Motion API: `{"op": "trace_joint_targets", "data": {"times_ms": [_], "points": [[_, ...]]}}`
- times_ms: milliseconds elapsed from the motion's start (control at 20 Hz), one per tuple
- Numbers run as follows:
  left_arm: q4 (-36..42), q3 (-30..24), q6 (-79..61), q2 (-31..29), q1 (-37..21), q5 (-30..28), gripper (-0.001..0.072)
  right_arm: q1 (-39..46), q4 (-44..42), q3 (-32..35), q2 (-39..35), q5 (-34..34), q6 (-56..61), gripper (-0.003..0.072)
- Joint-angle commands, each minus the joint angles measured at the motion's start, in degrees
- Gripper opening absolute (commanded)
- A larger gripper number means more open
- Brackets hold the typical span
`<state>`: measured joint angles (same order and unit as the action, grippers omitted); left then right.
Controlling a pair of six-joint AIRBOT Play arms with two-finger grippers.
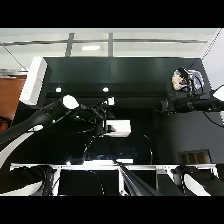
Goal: Fold the box and place the chain.
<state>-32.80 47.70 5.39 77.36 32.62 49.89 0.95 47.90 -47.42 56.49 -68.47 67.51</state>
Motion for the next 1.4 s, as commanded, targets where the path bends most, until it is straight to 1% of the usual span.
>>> {"op": "trace_joint_targets", "data": {"times_ms": [0,100,250,300,500,650,800,850,950,1000,1050,1100,1150,1250,1350], "points": [[0.0,0.2,1.1,0.5,0.2,-1.9,0.0707,0.0,0.0,0.0,0.0,0.8,0.0,0.002],[-0.9,0.2,1.1,0.6,0.2,-1.8,0.0707,0.0,0.0,0.0,0.0,0.8,0.0,0.002],[-1.7,0.2,1.3,0.8,0.3,1.8,0.0707,0.0,0.0,0.0,0.0,0.8,0.0,0.002],[-1.9,0.2,1.6,0.8,0.6,2.1,0.0707,0.0,0.0,0.0,0.0,0.8,0.0,0.002],[-4.3,0.2,1.6,0.8,2.5,1.2,0.0706,0.0,0.0,0.0,0.0,1.0,0.0,0.002],[-9.9,0.2,1.6,0.8,5.5,-2.5,0.0706,0.0,0.0,0.0,0.0,1.0,0.0,0.002],[-10.9,0.2,2.2,1.6,8.3,-9.1,0.0706,0.0,0.0,0.0,0.0,1.0,0.0,0.002],[-11.1,0.2,2.2,2.3,8.8,-10.3,0.0706,0.0,0.0,0.0,0.0,1.0,0.0,0.002],[-13.9,0.2,2.2,4.0,9.6,-10.0,0.0706,0.0,0.0,0.0,0.0,1.0,0.0,0.002],[-17.2,0.2,2.2,4.1,10.1,-10.3,0.0676,0.1,0.3,0.0,0.0,1.0,0.0,0.002],[-21.4,0.4,5.3,3.5,10.2,-10.7,0.0516,0.4,0.8,0.0,0.0,1.2,0.0,0.002],[-25.4,1.2,11.3,2.4,9.9,-9.8,0.0292,1.1,1.0,0.0,0.0,1.2,0.1,0.002],[-28.9,2.3,17.7,1.1,9.0,-8.0,0.0267,1.7,1.0,0.0,0.0,1.2,0.4,0.002],[-34.4,4.0,27.6,-2.5,5.4,-2.6,0.0267,2.8,1.0,0.0,0.0,1.5,0.7,0.002],[-39.1,4.4,35.8,-6.3,-1.3,3.9,0.0278,3.0,1.2,0.0,0.0,1.7,0.7,0.002]]}}
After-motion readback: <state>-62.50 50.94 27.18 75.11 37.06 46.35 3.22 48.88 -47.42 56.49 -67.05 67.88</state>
